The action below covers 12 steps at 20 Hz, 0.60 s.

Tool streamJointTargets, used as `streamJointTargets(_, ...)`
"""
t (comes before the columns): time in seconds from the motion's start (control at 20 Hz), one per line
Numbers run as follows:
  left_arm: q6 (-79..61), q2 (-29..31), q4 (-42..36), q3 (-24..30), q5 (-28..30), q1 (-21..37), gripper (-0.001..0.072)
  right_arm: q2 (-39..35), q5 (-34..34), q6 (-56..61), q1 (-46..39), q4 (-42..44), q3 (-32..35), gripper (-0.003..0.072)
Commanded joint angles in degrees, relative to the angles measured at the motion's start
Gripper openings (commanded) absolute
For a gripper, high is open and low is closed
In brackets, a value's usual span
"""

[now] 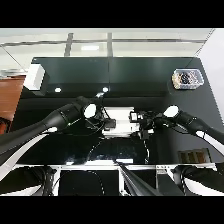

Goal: Fold the box and place the chain.

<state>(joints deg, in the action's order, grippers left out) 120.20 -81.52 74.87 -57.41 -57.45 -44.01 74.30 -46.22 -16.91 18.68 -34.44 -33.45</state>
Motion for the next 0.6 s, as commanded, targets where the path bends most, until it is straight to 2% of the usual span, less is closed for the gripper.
streamJointTargets(0.0,3.91,-0.31,4.61,-0.28,-2.34,-0.09,0.0366,0.02,-0.02,-0.04,0.02,-0.04,0.02,0.0021)
streamJointTargets(0.15,6.27,-1.6,8.46,-2.78,-5.44,-0.52,0.0366,0.02,-0.02,-0.04,0.02,-0.04,0.02,0.0021)
streamJointTargets(0.35,8.22,-5.84,8.87,-7.89,-9.25,-2.08,0.0366,0.02,-0.02,-0.04,0.02,-0.04,0.02,0.0021)
streamJointTargets(0.55,12.48,-7.32,8.83,-8.13,-9.29,-3.3,0.0367,0.02,-0.02,-0.07,0.02,-0.04,0.02,0.0021)
